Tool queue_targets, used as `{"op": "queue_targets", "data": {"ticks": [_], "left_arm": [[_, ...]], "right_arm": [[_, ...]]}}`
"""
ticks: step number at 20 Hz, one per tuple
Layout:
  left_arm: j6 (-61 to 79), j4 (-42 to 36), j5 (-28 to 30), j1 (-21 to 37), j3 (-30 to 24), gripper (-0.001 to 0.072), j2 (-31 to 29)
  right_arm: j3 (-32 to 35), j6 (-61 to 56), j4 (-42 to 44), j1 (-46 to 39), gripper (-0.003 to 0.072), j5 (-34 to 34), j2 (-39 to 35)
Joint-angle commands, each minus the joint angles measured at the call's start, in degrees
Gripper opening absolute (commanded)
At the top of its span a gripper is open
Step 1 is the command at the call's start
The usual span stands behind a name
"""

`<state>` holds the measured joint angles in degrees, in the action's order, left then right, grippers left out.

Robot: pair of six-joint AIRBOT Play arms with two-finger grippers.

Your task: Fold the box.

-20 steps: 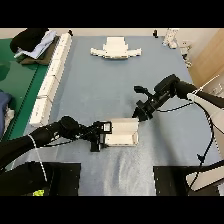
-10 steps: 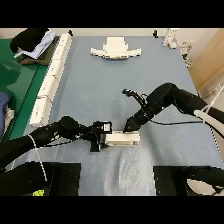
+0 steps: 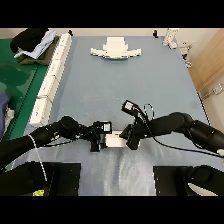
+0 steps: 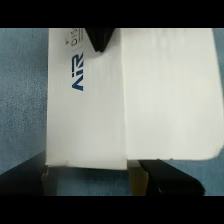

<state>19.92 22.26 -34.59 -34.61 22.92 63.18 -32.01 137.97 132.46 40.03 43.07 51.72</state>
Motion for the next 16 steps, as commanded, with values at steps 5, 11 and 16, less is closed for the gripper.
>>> {"op": "queue_targets", "data": {"ticks": [5, 11, 16], "left_arm": [[0.0, 0.0, 0.0, 0.0, 0.0, 0.0467, 0.0], [0.0, 0.0, 0.0, 0.0, 0.0, 0.0467, 0.0], [0.0, 0.0, 0.0, 0.0, 0.1, 0.0467, 0.0]], "right_arm": [[4.2, 8.2, -4.2, 2.8, 0.0012, -7.3, -3.5], [3.2, 18.0, -3.3, 3.7, 0.0471, -5.9, -4.2], [3.2, 23.1, -5.4, 6.6, 0.0471, -5.6, -2.4]]}}
